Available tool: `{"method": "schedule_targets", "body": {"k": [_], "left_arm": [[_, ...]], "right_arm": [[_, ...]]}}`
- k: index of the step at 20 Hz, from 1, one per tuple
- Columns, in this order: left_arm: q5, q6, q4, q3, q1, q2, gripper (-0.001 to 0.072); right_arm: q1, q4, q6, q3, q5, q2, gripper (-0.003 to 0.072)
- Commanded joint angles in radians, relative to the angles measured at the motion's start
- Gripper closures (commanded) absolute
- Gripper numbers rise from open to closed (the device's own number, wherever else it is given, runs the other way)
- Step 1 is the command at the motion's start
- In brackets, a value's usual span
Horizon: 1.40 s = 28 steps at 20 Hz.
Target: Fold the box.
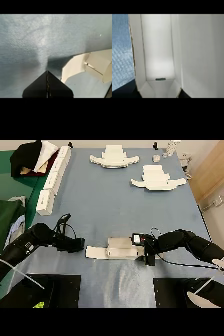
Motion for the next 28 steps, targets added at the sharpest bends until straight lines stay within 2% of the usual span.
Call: {"method": "schedule_targets", "body": {"k": [1, 7, 14, 19, 21, 25, 28], "left_arm": [[0.066, 0.045, -0.118, -0.024, -0.083, -0.071, 0.0695], [0.168, 0.047, -0.201, -0.023, -0.241, -0.086, 0.0695], [0.125, 0.126, -0.375, -0.013, -0.245, -0.077, 0.0693], [0.100, 0.126, -0.395, -0.013, -0.245, -0.077, 0.0688], [0.086, 0.125, -0.397, -0.007, -0.245, -0.077, 0.0330], [0.080, 0.120, -0.397, 0.014, -0.245, -0.077, 0.0329], [0.124, 0.119, -0.399, 0.016, -0.245, -0.077, 0.0329]], "right_arm": [[0.001, 0.000, 0.000, 0.000, 0.000, 0.000, 0.0175], [0.001, 0.000, 0.000, 0.000, 0.000, 0.000, 0.0174], [0.001, 0.000, 0.000, 0.000, 0.000, 0.000, 0.0175], [0.001, 0.000, 0.000, 0.000, 0.000, 0.000, 0.0175], [0.001, 0.000, 0.000, 0.000, 0.000, 0.000, 0.0175], [0.001, 0.000, 0.000, 0.000, 0.000, 0.000, 0.0175], [0.001, 0.000, 0.000, 0.000, 0.000, 0.000, 0.0174]]}}
